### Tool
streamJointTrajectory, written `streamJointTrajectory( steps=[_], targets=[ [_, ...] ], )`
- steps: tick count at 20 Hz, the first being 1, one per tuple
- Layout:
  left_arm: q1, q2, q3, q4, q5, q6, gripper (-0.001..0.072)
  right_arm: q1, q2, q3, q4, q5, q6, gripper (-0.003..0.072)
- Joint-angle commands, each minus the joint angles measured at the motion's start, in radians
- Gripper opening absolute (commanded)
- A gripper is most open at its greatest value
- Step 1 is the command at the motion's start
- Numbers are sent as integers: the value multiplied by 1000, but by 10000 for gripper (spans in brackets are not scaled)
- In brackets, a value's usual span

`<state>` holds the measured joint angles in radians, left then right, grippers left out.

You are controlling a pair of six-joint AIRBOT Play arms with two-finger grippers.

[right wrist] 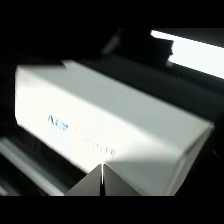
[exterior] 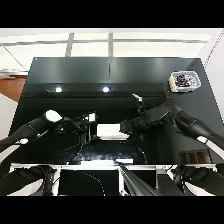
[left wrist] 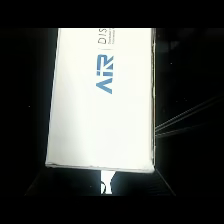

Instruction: Fold the box and place the chain.

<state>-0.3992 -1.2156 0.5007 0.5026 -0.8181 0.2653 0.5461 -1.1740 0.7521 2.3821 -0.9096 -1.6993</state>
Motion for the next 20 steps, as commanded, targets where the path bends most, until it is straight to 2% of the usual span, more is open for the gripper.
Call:
streamJointTrajectory(
  steps=[1, 2, 3, 6, 8, 10, 12, 16, 18, 20],
  targets=[
    [7, 2, 0, 18, -2, -2, 444, -79, 105, 101, -16, -82, -48, 23],
    [13, 8, 0, 28, -2, -18, 606, -115, 154, 120, -42, -86, -47, 23],
    [20, 23, 0, 48, -5, -51, 710, -150, 197, 126, -58, -86, -42, 23],
    [48, 121, 1, 154, -6, -141, 711, -254, 283, 126, -113, -134, -21, 23],
    [68, 200, 1, 163, -33, -196, 711, -303, 293, 126, -136, -162, -18, 24],
    [69, 259, 13, 170, -115, -252, 711, -312, 292, 126, -135, -147, -18, 23],
    [58, 270, 32, 166, -190, -261, 711, -311, 292, 126, -135, -142, -18, 24],
    [-22, 237, 69, 131, -74, -273, 710, -311, 292, 126, -159, -132, -18, 23],
    [-79, 184, 92, 73, -7, -270, 709, -311, 292, 125, -177, -126, -18, 23],
    [-137, 116, 121, 75, 56, -268, 709, -311, 292, 125, -180, -127, -18, 24]
  ],
)
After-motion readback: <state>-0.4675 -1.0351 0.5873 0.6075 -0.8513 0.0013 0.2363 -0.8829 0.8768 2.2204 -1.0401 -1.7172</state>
